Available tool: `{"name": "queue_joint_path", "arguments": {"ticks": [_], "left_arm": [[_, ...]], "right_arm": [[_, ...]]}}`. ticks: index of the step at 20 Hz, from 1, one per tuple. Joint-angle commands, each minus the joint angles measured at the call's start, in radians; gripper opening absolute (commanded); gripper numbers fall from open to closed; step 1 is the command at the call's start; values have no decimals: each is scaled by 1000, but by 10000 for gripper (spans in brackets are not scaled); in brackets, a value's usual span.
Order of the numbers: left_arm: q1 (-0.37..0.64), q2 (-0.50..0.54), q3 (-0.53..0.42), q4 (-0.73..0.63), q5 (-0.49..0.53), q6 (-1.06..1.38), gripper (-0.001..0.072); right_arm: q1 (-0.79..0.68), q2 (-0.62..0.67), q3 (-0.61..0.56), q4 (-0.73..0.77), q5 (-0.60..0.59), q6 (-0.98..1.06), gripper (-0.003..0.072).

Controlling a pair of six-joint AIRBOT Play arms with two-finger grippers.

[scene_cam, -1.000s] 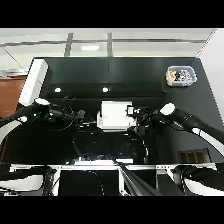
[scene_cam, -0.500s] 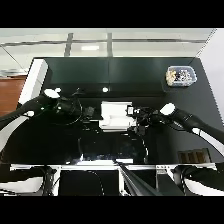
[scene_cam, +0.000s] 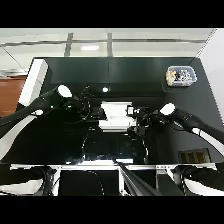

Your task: Fold the box and place the chain.

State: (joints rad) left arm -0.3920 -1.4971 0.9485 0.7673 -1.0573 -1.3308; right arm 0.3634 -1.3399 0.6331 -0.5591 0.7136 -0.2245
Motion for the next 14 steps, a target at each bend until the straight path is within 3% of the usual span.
{"name": "queue_joint_path", "arguments": {"ticks": [1, 2, 9, 11, 14], "left_arm": [[-29, 1, 25, 45, -10, -69, 532], [-34, 1, 37, 45, -17, -69, 491], [-83, 1, 126, 180, -78, -257, 483], [-102, 1, 140, 193, -78, -295, 392], [-127, 1, 148, 225, -80, -344, 387]], "right_arm": [[0, 0, 0, 0, 0, 0, 102], [0, 0, 0, 0, 0, 0, 102], [0, 0, 0, 1, 0, 0, 102], [0, 0, 0, 0, 0, 0, 102], [0, 0, 0, 0, 0, 0, 102]]}}
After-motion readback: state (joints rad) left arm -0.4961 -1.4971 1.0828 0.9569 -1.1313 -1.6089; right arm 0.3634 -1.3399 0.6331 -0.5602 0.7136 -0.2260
